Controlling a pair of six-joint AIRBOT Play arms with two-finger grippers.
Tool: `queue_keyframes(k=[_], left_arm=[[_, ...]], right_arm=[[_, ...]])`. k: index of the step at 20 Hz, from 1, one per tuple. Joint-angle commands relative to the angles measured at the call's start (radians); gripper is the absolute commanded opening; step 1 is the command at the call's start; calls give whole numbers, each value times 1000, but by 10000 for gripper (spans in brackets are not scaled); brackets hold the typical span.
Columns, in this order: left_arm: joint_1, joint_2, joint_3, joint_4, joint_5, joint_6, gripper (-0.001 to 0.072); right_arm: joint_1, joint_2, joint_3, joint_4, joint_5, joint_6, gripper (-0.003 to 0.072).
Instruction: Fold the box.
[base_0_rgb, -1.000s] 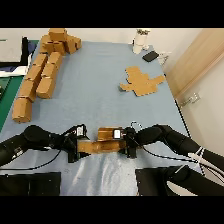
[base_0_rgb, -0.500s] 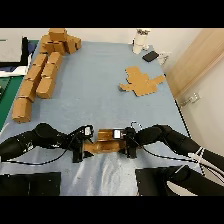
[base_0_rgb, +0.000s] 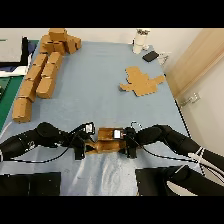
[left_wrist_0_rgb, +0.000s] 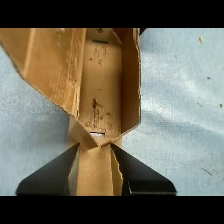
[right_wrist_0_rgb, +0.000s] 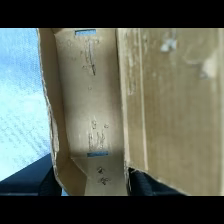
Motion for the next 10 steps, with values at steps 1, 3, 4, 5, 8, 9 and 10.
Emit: queue_keyframes(k=[1, 3, 4, 5, 8, 9, 10], left_arm=[[-20, -3, 4, -58, 11, 50, 279], [-35, -22, 9, -70, 13, 48, 113], [-37, -32, 12, -73, 11, 48, 113], [-37, -40, 16, -73, 13, 48, 113], [-37, -45, 32, -73, 15, 48, 113], [-37, -47, 34, -74, 17, 48, 113], [-37, -50, 34, -87, 21, 48, 112]], right_arm=[[1, 0, -1, 0, 0, 0, 501], [1, 0, -1, 0, 0, 0, 501], [1, 0, -1, 0, 0, 0, 501], [1, 0, -1, 0, 0, 0, 501], [1, 0, -1, 0, 0, 0, 501], [1, 0, -1, 0, 0, 0, 500], [1, 0, -1, 0, 0, 0, 501]])
